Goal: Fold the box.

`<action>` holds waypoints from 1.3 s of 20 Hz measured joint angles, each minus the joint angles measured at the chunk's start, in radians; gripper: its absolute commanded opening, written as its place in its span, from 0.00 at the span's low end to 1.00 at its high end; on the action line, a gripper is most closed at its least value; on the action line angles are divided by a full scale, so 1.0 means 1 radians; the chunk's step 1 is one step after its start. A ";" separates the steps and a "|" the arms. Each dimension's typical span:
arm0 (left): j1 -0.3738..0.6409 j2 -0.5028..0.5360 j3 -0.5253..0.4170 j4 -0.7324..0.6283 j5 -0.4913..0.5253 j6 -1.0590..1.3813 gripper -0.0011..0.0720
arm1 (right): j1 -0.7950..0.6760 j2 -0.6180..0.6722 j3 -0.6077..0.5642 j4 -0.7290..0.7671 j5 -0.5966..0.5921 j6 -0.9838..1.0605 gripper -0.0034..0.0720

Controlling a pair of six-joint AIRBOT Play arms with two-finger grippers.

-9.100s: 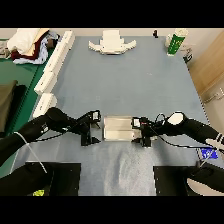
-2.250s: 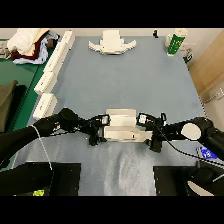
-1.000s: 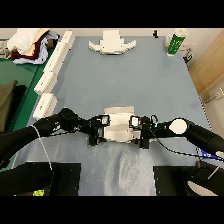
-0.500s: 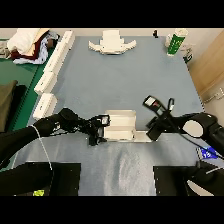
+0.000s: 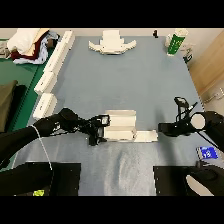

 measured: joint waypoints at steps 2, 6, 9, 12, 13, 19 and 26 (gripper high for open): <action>0.000 0.000 0.000 0.000 0.000 0.000 0.72 | -0.011 -0.045 -0.026 0.171 -0.030 -0.121 0.05; 0.000 0.000 0.000 0.000 0.000 0.000 0.72 | -0.020 -0.074 -0.045 0.472 -0.029 -0.333 0.05; 0.000 0.000 0.000 0.000 0.000 0.000 0.72 | -0.022 -0.071 -0.049 0.589 -0.005 -0.409 0.10; 0.000 0.000 0.000 0.000 0.000 0.000 0.72 | -0.022 -0.071 -0.038 0.647 0.014 -0.447 0.36; 0.000 0.000 0.000 0.000 0.000 0.000 0.72 | -0.022 -0.070 -0.029 0.659 0.020 -0.454 0.43; 0.000 0.000 0.000 0.000 0.000 0.000 0.72 | -0.010 -0.073 0.018 0.691 0.034 -0.470 0.63; 0.000 0.000 0.000 0.000 0.000 0.000 0.72 | 0.150 -0.137 0.072 0.629 -0.006 -0.424 0.61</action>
